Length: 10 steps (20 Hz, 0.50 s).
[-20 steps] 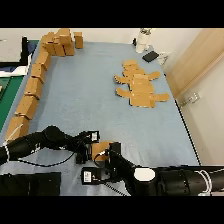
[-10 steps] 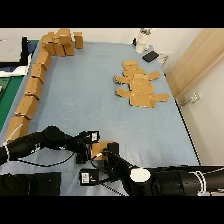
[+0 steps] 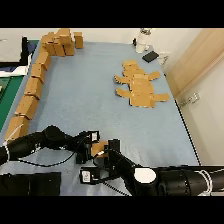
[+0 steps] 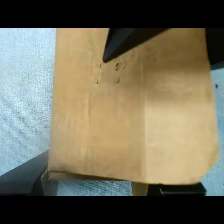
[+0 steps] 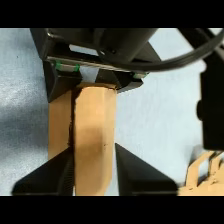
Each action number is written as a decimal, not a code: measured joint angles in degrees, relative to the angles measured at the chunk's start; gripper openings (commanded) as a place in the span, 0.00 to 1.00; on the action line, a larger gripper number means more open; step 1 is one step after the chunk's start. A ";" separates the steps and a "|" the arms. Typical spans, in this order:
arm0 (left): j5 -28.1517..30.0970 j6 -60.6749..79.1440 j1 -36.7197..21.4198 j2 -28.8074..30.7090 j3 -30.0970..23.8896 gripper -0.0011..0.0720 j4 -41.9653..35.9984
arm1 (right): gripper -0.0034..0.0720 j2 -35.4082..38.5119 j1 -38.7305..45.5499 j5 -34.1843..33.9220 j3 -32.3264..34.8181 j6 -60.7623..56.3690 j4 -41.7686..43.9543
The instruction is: Fold the box.
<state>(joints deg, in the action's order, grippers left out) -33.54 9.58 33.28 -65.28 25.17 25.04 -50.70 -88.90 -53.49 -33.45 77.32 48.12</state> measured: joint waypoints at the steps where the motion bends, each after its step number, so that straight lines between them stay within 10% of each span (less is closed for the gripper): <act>1: 0.00 0.00 0.00 0.00 0.00 0.72 0.00 | 0.44 0.09 0.00 -0.04 -0.02 -0.02 -0.13; 3: 0.00 0.00 0.00 0.00 0.00 0.72 0.00 | 0.45 0.24 0.00 -0.15 -0.07 -0.15 -0.35; 5: 0.00 0.00 0.02 0.00 0.00 0.72 0.00 | 0.71 0.35 0.02 -0.42 -0.11 -0.28 0.07; 10: 0.00 -0.02 0.02 0.00 0.00 0.72 0.02 | 0.71 2.27 0.00 0.61 -0.79 -1.18 7.89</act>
<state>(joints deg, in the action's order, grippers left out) -33.54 9.56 33.30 -65.28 25.17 25.06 -48.42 -88.90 -52.88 -34.24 76.14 56.01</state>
